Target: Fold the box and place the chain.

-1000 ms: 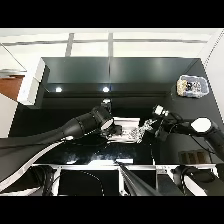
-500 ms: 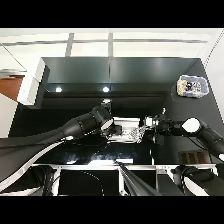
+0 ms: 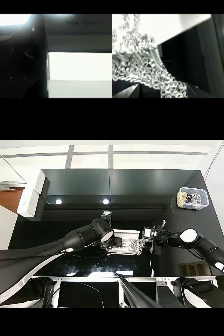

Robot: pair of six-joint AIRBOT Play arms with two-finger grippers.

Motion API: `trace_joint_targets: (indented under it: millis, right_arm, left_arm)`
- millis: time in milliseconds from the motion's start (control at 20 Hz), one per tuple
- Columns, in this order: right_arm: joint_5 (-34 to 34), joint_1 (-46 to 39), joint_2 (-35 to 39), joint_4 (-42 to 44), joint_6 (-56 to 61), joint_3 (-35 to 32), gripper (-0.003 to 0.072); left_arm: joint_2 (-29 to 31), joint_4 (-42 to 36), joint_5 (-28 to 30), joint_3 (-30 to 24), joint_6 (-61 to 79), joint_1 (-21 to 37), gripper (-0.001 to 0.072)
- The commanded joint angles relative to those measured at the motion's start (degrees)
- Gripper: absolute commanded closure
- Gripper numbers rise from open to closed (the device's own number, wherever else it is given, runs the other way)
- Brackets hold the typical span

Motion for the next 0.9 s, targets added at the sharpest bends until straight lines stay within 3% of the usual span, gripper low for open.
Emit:
trace_joint_targets:
  millis: [0,100,150,200,250,550,650,700,850]
  right_arm:
    - [-1.1,0.0,-1.2,3.1,-2.6,0.0,-0.0014]
    - [-1.0,0.0,-1.4,3.3,-2.6,0.0,-0.0013]
    - [-1.0,0.0,-1.4,3.3,-2.6,0.0,0.0064]
    - [-0.9,0.0,-1.4,3.8,-2.3,0.0,0.0209]
    - [-0.9,0.0,-1.4,4.7,-1.8,0.0,0.0279]
    - [-0.6,0.0,-1.6,4.9,3.4,0.0,0.0288]
    - [0.0,0.0,-1.6,4.9,3.5,0.0,0.0622]
    - [0.0,0.0,-1.5,4.9,3.8,0.0,0.0672]
    - [0.2,-0.4,-1.4,4.3,8.4,0.8,0.0655]
  left_arm:
    - [0.0,0.0,-0.4,0.0,0.0,0.0,0.0676]
    - [0.0,0.0,-0.3,0.0,0.0,0.0,0.0676]
    - [0.0,0.0,-0.3,0.0,0.0,0.0,0.0676]
    - [0.0,0.0,-0.3,0.0,0.0,0.0,0.0676]
    - [0.0,0.0,-0.3,0.0,0.0,0.0,0.0676]
    - [0.0,0.0,-0.3,0.0,0.0,0.0,0.0676]
    - [0.0,0.0,-0.3,0.0,0.0,0.0,0.0676]
    - [0.0,0.0,-0.3,0.0,0.0,0.0,0.0676]
    - [0.0,0.0,-0.3,0.0,0.0,0.0,0.0676]
